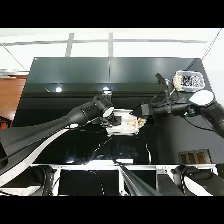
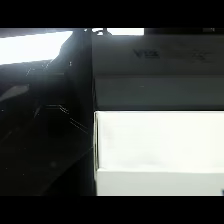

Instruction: Fold the box and place the chain.

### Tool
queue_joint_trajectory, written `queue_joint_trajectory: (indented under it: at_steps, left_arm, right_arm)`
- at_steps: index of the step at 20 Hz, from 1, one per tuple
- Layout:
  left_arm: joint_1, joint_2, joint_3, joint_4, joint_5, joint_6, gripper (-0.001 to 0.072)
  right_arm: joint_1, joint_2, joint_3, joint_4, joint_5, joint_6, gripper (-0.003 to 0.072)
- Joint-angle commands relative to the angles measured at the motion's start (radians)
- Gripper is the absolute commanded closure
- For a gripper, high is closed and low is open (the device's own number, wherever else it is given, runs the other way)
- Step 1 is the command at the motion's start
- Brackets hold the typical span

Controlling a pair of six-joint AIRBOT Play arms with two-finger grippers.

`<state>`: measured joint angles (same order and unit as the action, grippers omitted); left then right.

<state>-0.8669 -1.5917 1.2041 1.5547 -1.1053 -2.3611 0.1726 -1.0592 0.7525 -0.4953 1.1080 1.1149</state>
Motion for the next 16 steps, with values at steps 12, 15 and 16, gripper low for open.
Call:
queue_joint_trajectory:
  at_steps: [12,15,16]
  left_arm:
    - [0.0,0.0,0.0,0.0,-0.004,0.0,0.0681]
    - [0.0,0.0,0.0,0.0,-0.004,0.0,0.0681]
    - [0.0,0.0,0.0,-0.001,-0.004,0.0,0.0681]
  right_arm:
    - [-0.276,-0.061,-0.108,-0.394,-0.256,-1.075,-0.0027]
    - [-0.212,-0.156,-0.09,-0.343,-0.282,-1.238,-0.0026]
    - [-0.196,-0.177,-0.087,-0.343,-0.281,-1.286,-0.0027]
